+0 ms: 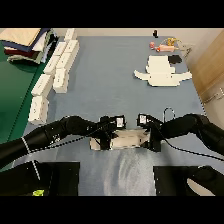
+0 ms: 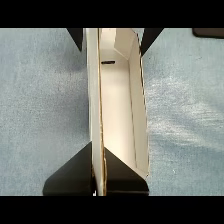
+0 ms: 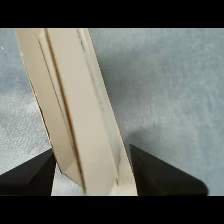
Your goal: Fold the box.
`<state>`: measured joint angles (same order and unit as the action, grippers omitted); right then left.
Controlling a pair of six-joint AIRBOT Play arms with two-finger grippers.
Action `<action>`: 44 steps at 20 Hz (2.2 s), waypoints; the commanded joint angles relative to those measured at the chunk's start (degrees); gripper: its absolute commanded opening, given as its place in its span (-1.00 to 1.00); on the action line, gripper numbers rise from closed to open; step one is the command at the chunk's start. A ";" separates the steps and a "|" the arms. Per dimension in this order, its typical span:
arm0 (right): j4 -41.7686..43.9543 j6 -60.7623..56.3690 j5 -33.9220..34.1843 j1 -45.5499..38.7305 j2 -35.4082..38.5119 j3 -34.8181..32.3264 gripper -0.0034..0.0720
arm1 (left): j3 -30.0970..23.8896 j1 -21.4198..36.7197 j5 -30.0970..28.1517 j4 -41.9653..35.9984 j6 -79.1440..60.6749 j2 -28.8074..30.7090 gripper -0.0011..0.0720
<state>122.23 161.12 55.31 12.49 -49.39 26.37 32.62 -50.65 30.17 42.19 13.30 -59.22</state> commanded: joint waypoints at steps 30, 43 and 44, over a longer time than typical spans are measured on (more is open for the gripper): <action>2.43 7.08 -0.44 -1.44 -4.22 -2.34 0.98 | 0.07 0.02 -0.02 0.00 0.00 0.00 -0.93; 4.04 10.84 -2.82 -1.42 -4.17 -5.14 0.78 | 0.07 0.02 -0.02 0.00 0.00 0.00 -0.93; 4.09 10.84 -2.89 -1.42 -4.17 -5.14 0.76 | 0.07 0.00 0.00 0.00 0.00 0.00 -0.93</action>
<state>126.41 171.78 52.45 11.09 -53.54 21.47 32.62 -50.65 30.15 42.19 13.32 -59.22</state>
